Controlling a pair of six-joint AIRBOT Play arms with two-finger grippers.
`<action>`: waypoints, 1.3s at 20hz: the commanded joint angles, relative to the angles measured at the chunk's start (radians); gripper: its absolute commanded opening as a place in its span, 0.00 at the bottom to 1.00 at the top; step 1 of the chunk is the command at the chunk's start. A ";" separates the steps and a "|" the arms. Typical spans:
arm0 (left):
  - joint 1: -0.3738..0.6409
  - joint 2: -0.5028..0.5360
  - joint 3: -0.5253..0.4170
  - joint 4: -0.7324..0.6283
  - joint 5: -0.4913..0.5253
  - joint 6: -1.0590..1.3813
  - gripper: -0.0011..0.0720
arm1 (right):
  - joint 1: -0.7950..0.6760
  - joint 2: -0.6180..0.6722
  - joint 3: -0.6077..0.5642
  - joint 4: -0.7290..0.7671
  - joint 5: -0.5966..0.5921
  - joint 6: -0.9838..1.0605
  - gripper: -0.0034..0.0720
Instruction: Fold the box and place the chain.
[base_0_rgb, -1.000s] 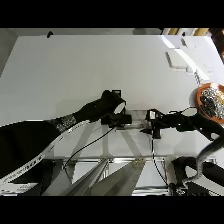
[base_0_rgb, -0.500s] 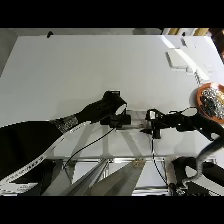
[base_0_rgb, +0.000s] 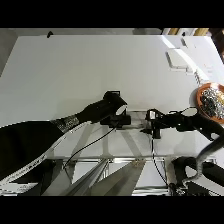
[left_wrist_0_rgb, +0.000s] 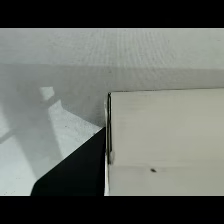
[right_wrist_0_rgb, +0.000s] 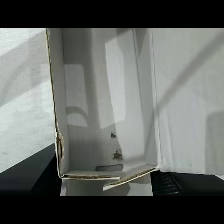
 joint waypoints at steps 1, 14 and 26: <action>0.000 0.000 0.000 0.005 0.005 0.000 0.15 | 0.000 0.001 0.000 0.000 0.000 0.000 0.59; 0.064 0.140 0.000 -0.029 -0.034 0.301 0.58 | 0.000 0.001 0.000 0.000 0.000 0.000 0.59; 0.304 0.566 -0.411 -0.230 0.170 1.211 0.58 | 0.000 0.001 0.000 0.000 0.000 0.000 0.59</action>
